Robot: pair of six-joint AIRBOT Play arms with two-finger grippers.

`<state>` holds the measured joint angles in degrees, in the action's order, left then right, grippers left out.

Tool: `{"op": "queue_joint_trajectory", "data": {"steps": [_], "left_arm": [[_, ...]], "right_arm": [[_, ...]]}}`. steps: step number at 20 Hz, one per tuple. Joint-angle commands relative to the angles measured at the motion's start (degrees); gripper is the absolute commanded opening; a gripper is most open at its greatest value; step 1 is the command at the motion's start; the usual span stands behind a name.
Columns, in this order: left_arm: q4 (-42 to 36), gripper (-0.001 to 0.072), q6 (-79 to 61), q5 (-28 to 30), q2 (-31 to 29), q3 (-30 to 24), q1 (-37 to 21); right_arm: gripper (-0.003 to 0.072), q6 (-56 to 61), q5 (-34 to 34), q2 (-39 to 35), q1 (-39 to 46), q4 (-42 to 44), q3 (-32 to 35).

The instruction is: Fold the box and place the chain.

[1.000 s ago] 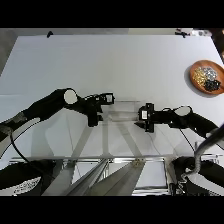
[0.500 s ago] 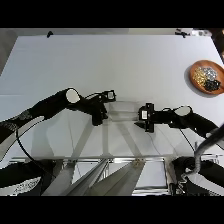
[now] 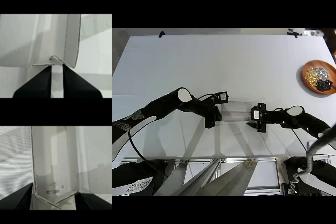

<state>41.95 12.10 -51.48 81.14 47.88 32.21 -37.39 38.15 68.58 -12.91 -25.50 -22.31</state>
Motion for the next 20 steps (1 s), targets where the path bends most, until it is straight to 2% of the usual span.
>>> {"op": "queue_joint_trajectory", "data": {"steps": [1,3,5,7,10,11,15,16,20], "left_arm": [[-3.0,0.0155,-1.7,1.3,0.2,0.0,0.0],[-3.0,0.016,-1.7,2.1,0.2,0.0,0.0],[-3.8,0.0216,-1.7,2.2,0.2,0.0,0.0],[-3.9,0.0227,-1.7,2.1,0.3,0.0,0.0],[-4.0,0.033,-1.6,1.7,0.9,0.0,0.0],[-4.1,0.0404,-1.6,1.6,1.2,0.0,0.2],[-4.1,0.0477,-1.7,3.3,1.6,0.0,2.8],[-4.1,0.0524,-1.7,4.4,1.6,0.0,3.6],[-4.1,0.053,-1.7,7.2,1.6,0.0,5.3]], "right_arm": [[0.0463,0.0,0.0,0.0,0.0,0.0,0.0],[0.0463,0.0,0.0,0.0,0.0,0.0,0.0],[0.0463,0.0,0.0,0.0,0.0,0.0,0.0],[0.0463,0.0,0.0,0.0,0.0,0.0,0.0],[0.0463,0.0,0.0,0.0,0.0,0.0,0.0],[0.0463,0.0,0.0,0.0,0.0,0.0,0.0],[0.0463,0.0,0.0,0.0,0.0,0.0,0.0],[0.0463,0.0,0.0,0.0,0.0,0.0,0.0],[0.0463,0.0,0.0,0.0,0.0,0.0,0.0]]}}
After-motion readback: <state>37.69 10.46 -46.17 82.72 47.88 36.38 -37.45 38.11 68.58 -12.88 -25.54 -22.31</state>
